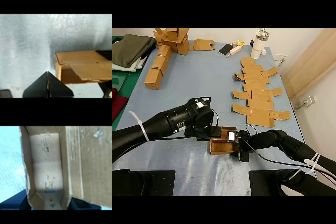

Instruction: Fold the box.

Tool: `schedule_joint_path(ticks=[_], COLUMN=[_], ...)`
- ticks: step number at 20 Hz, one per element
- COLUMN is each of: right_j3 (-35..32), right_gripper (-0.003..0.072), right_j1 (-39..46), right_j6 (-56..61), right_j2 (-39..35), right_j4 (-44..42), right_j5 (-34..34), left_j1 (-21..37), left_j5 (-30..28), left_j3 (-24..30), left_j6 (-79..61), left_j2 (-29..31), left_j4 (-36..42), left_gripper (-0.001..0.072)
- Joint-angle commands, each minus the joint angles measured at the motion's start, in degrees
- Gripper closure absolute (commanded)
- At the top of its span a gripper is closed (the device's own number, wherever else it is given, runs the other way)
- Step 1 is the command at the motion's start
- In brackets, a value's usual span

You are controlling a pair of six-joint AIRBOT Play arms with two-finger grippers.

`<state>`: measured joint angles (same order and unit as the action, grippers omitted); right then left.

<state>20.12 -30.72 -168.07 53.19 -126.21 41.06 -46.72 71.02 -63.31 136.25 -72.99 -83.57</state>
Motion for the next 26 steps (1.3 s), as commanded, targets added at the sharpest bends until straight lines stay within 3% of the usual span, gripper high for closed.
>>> schedule_joint_path(ticks=[1,4,7,10,14,15,18,20,21,22,23,26], right_j3=[0.0,0.0,0.0,0.0,0.0,0.0,0.0,0.0,0.0,0.0,0.0,0.0], right_gripper=[0.0165,0.0166,0.0165,0.0165,0.0165,0.0165,0.0165,0.0165,0.0166,0.0165,0.0165,0.0165], right_j1=[0.0,0.0,0.0,0.0,0.0,0.0,0.0,0.0,0.0,0.0,0.0,0.0], right_j6=[0.0,0.0,0.0,0.0,0.0,0.0,0.0,0.0,0.0,0.0,0.0,0.0], right_j2=[0.0,0.0,0.0,0.0,0.0,0.0,0.0,0.0,0.0,0.0,0.0,0.0], right_j4=[0.0,0.0,0.0,0.0,0.0,0.0,0.0,0.0,0.0,0.0,0.0,0.0], right_j5=[0.0,0.0,0.0,0.0,0.0,0.0,0.0,0.0,0.0,0.0,0.0,0.0], left_j1=[3.7,12.7,23.2,29.1,30.5,31.8,32.9,32.9,32.9,32.7,32.2,29.3], left_j5=[0.6,-0.4,-0.6,0.5,0.7,-1.2,-16.3,-21.7,-23.2,-23.5,-23.4,-25.4], left_j3=[0.3,5.2,12.8,17.8,20.5,21.6,28.2,33.2,35.9,38.0,39.6,40.0], left_j6=[-14.4,-40.0,-77.0,-94.9,-112.7,-118.4,-136.4,-146.2,-151.3,-157.1,-162.9,-164.6], left_j2=[2.3,6.1,9.5,9.8,9.6,9.4,9.5,9.5,9.5,9.5,9.4,9.5], left_j4=[3.1,18.1,35.7,38.9,40.5,43.5,54.0,55.0,55.2,56.0,57.6,61.6], left_gripper=[0.0699,0.0699,0.0698,0.0698,0.0697,0.0697,0.0696,0.0695,0.0594,0.0205,0.0012,0.0011])
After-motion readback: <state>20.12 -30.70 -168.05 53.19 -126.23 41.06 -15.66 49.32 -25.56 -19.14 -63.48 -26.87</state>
